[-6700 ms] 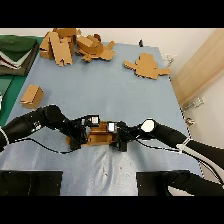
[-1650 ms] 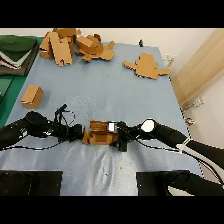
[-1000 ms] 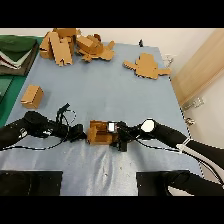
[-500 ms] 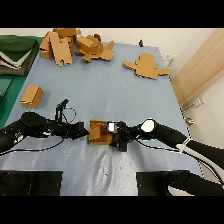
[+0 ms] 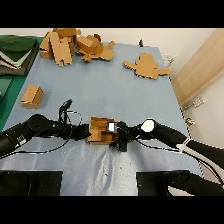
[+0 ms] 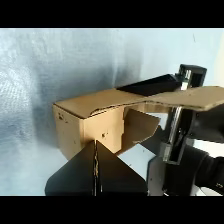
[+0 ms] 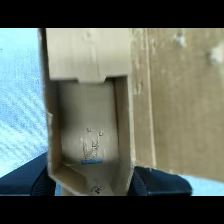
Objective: Fold the box.
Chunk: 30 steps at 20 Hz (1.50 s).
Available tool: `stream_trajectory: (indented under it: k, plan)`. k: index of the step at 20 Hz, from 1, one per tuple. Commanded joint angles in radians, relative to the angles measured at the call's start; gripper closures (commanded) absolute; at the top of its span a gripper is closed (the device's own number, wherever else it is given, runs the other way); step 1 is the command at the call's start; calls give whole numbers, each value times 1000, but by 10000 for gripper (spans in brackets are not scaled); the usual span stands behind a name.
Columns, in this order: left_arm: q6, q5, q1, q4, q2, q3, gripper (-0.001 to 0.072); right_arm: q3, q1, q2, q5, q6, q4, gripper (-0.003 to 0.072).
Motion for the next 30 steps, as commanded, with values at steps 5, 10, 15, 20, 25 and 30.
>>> stream_trajectory:
  k: [5,10,15,20,25,30]
  plan:
    - [-99,43,1,132,143,53,695,-1,0,-1,13,1,0,171]
    - [-455,-120,63,446,146,44,695,-1,0,-1,13,3,0,172]
    - [-829,-138,-109,818,139,76,697,-1,0,-1,12,3,1,172]
    - [-1455,-272,-460,1319,124,135,697,-1,0,-1,12,3,13,171]
    - [-1526,-480,-588,1398,-29,268,695,-1,0,-1,12,3,13,171]
    - [-1526,-198,-518,1275,-52,298,694,0,0,-1,11,2,11,171]
